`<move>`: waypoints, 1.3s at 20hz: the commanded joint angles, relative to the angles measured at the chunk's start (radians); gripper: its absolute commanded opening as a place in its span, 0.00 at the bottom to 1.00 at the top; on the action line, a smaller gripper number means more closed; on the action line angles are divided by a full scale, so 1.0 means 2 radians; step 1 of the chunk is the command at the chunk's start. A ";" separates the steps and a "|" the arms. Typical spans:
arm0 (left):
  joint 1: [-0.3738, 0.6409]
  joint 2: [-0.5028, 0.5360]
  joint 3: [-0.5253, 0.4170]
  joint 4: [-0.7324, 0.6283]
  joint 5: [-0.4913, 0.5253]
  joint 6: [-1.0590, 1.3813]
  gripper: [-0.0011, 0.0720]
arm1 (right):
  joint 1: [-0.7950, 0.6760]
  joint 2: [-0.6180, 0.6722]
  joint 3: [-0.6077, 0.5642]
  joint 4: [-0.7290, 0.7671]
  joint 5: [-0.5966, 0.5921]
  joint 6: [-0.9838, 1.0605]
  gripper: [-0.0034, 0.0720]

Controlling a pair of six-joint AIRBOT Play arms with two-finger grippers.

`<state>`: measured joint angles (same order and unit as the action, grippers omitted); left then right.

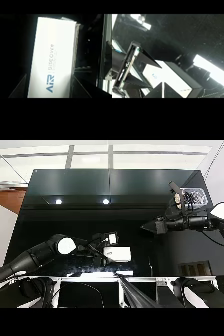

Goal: Fold the box and place the chain.

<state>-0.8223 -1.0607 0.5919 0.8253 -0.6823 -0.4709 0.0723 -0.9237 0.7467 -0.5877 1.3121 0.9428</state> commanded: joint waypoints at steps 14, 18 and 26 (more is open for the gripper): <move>-0.037 -0.032 0.000 0.004 0.022 -0.018 0.99 | 0.000 0.000 0.000 0.000 -0.003 0.000 0.10; -0.059 -0.050 0.000 0.006 0.047 -0.027 0.99 | 0.000 0.000 0.000 0.000 -0.004 0.000 0.10; -0.077 -0.064 0.007 0.088 0.061 -0.112 0.58 | 0.000 0.000 0.000 0.000 -0.007 0.000 0.10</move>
